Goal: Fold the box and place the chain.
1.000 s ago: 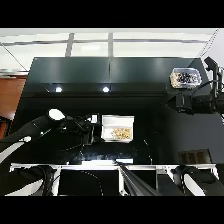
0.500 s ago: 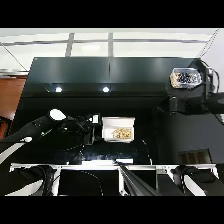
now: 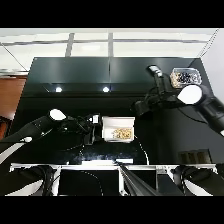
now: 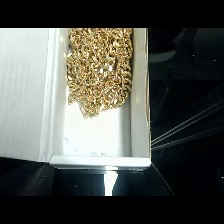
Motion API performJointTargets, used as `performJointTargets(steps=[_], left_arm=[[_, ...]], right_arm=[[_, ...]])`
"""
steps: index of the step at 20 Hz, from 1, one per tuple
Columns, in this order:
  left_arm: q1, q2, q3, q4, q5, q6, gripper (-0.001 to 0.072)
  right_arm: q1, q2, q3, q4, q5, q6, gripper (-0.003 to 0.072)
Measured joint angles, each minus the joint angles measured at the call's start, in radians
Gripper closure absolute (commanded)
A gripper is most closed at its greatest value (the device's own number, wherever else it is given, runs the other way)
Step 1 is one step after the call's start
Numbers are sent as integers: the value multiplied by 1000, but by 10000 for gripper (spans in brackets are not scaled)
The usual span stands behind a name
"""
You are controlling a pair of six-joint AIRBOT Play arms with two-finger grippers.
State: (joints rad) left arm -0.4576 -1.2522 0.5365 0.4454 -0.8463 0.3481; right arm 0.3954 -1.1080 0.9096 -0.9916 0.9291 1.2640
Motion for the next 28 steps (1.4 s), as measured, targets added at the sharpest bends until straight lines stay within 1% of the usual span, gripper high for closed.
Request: performJointTargets(steps=[3,7,12,16,19,21,26,28], left_arm=[[0,0,0,0,0,0,332],[0,0,0,0,1,0,333],[0,0,0,0,1,0,332],[0,0,0,0,1,0,332],[0,0,0,0,1,0,332],[0,0,0,0,1,0,333],[0,0,0,0,1,0,333],[0,0,0,0,1,0,332]], right_arm=[[26,-20,0,28,-9,-140,-34],[39,0,0,45,45,-371,-34],[46,9,-46,69,72,-528,-34],[90,10,-90,95,59,-666,-34],[114,11,-101,102,45,-742,-34],[122,11,-103,106,55,-778,-34],[128,11,-99,111,161,-812,-34],[129,11,-98,109,182,-812,-34]])
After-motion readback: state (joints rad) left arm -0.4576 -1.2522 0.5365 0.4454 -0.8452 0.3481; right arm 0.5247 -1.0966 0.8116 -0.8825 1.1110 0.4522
